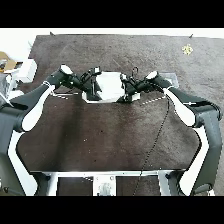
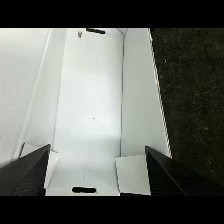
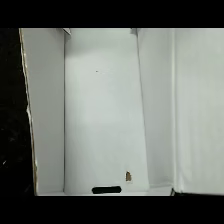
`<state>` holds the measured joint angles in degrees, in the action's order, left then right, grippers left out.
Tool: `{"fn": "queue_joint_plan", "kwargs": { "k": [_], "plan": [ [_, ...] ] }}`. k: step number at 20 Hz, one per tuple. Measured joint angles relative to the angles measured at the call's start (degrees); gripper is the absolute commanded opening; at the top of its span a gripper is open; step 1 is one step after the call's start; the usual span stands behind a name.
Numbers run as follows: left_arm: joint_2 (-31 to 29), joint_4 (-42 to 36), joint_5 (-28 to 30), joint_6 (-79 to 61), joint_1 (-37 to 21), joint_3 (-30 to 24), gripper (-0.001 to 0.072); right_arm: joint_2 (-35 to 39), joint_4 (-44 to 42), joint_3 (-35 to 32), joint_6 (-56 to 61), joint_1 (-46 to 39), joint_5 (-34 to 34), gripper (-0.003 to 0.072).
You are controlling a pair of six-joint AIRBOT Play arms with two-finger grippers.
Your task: Fold the box and place the chain.
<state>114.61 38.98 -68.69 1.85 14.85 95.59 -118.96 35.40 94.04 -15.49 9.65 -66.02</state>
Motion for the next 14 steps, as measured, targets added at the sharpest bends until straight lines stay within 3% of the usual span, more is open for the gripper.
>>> {"fn": "queue_joint_plan", "kwargs": {
  "k": [1, 3, 5, 8, 14],
  "plan": [
    [0.0, -0.02, -0.28, 0.81, -0.17, 0.0, 0.028, -0.02, 0.0, 0.0, 0.0, 0.0, 0.0, 0.0386],
    [-0.02, 0.24, -0.96, 2.8, -1.16, 0.02, 0.0055, -0.02, -0.07, 0.0, 0.11, 0.0, 0.0, 0.0386],
    [-0.37, -0.07, -2.62, 5.57, -2.97, 0.04, 0.001, -0.02, -0.07, 0.0, 0.13, 0.0, 0.0, 0.0386],
    [-2.4, -1.66, -5.38, 10.14, -5.64, 0.04, 0.0008, -0.02, -0.07, 0.0, 0.11, 0.0, 0.0, 0.0386],
    [-11.43, 0.9, -3.85, 31.1, -10.58, 0.07, 0.0009, -0.02, -0.07, 0.0, 0.09, 0.0, 0.0, 0.0386]
  ]
}}
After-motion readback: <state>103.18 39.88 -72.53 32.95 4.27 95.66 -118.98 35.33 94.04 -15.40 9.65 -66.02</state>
